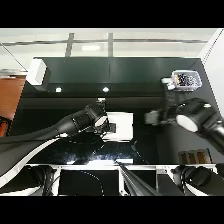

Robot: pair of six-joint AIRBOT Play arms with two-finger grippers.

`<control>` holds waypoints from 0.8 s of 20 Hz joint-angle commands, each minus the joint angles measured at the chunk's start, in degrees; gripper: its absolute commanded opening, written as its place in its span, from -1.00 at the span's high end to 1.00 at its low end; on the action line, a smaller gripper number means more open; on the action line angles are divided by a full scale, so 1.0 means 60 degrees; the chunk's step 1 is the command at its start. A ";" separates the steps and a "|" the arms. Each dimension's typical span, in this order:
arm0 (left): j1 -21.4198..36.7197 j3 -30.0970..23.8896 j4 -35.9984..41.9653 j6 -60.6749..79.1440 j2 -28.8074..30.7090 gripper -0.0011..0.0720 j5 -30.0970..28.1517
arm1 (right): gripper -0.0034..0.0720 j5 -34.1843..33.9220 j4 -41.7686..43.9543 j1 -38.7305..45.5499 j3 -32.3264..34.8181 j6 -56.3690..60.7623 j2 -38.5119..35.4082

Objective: Fold the box and place the chain.

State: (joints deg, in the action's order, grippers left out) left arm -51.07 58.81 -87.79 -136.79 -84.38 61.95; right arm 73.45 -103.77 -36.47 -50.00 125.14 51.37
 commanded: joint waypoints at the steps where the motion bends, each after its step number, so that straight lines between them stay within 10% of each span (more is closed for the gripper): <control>1: 0.0011 -0.0004 -0.0004 0.0004 -0.0007 0.90 -0.0029 | -0.08 -0.0084 -0.3544 0.1610 0.0073 -0.0732 -0.0579; 3: 0.0011 -0.0004 -0.0007 0.0004 -0.0007 0.90 -0.0029 | -0.29 -0.2055 -0.4044 0.3096 0.0324 -0.0732 -0.0546; 4: 0.0011 -0.0004 -0.0007 0.0004 -0.0007 0.90 -0.0029 | -0.96 -0.3082 -0.3727 0.3894 0.0430 -0.0765 -0.0426; 8: 0.0011 -0.0004 -0.0004 0.0004 -0.0007 0.89 -0.0022 | -0.95 -0.5523 -0.0798 0.6659 0.0025 -0.1708 0.1260; 14: 0.0011 -0.0004 0.0000 0.0004 -0.0007 0.90 0.0018 | -0.94 -0.4601 0.1333 0.7708 -0.3869 -0.3442 0.5515; 16: 0.0011 -0.0004 -0.0004 0.0004 -0.0007 0.90 0.0011 | -0.63 -0.4113 0.1297 0.7708 -0.5020 -0.3472 0.6728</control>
State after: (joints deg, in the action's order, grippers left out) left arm -51.05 58.81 -87.79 -136.77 -84.38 61.93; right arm 46.02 -99.59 8.12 -70.65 106.98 81.54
